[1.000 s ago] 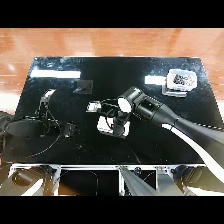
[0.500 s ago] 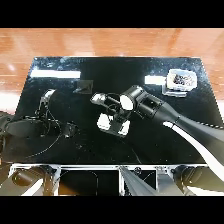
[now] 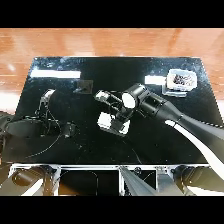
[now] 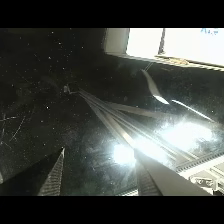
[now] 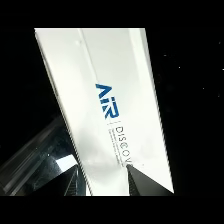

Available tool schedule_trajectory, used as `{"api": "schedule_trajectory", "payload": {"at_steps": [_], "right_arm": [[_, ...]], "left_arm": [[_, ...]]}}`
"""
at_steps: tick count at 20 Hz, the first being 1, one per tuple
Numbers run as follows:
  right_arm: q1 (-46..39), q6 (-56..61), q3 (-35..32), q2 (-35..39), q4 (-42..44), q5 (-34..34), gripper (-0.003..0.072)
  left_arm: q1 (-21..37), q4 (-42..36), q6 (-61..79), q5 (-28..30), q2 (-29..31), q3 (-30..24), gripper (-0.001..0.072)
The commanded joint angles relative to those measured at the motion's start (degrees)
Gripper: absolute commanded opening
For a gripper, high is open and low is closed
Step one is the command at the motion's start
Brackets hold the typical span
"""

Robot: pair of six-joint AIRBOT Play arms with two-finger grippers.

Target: Fold the box and place the chain.

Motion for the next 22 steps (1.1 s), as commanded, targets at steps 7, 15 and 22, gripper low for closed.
{"api": "schedule_trajectory", "payload": {"at_steps": [7,15,22], "right_arm": [[-5.64,7.45,-1.20,7.72,12.20,-1.46,0.0028],[-10.82,17.49,-36.65,21.51,50.84,-36.65,0.0029],[-10.60,15.15,-36.79,17.73,48.87,-36.44,0.0029]], "left_arm": [[0.00,-0.02,0.11,-0.55,0.00,0.00,0.0547],[0.00,-0.04,0.13,-1.42,0.00,0.00,0.0547],[0.00,-0.02,0.15,-1.36,-0.02,0.00,0.0547]]}}
